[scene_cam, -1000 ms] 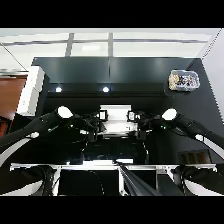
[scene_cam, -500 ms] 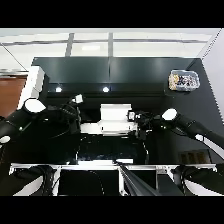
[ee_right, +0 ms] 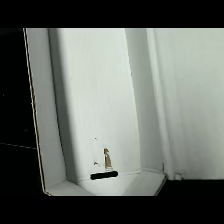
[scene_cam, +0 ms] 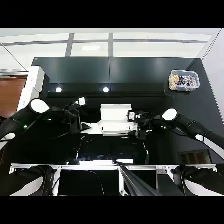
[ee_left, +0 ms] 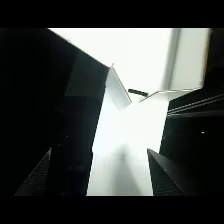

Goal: Fold the box and place the chain.

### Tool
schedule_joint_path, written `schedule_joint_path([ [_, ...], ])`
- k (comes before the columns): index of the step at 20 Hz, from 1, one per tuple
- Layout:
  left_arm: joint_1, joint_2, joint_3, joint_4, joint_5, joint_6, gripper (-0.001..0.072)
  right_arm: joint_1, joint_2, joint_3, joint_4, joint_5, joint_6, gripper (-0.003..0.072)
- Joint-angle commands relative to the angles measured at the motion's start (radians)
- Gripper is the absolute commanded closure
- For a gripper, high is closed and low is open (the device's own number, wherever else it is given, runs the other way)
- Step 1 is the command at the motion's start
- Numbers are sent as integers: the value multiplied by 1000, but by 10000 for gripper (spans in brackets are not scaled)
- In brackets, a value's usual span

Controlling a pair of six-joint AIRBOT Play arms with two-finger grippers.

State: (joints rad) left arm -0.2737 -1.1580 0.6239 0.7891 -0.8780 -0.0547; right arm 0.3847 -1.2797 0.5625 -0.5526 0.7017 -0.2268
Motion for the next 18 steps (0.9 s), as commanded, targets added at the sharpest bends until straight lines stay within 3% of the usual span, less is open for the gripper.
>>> schedule_joint_path([
  [1, -82, -48, 0, 14, 68, 86, 23, 0, 0, 1, 0, 1, 0, 205],
  [2, -109, -53, 0, 14, 72, 109, 129, 0, 0, 1, 0, 1, 0, 205],
  [3, -131, -57, 0, 14, 73, 112, 159, 0, 0, 1, 0, 1, 0, 205],
  [4, -151, -59, 0, 14, 71, 112, 233, 0, 0, 1, 0, 1, 0, 205],
  [7, -179, -63, 0, -25, 70, 107, 509, 0, 0, 1, 0, 1, 0, 205],
  [8, -179, -64, 0, -85, 70, 98, 546, 0, 0, 1, 0, 1, 0, 205],
  [10, -179, -69, 0, -159, 72, 101, 547, 0, 0, 1, 0, 1, 0, 205],
  [18, -179, -78, 0, -162, 67, 101, 547, 0, 0, 1, 0, 1, 0, 205],
])
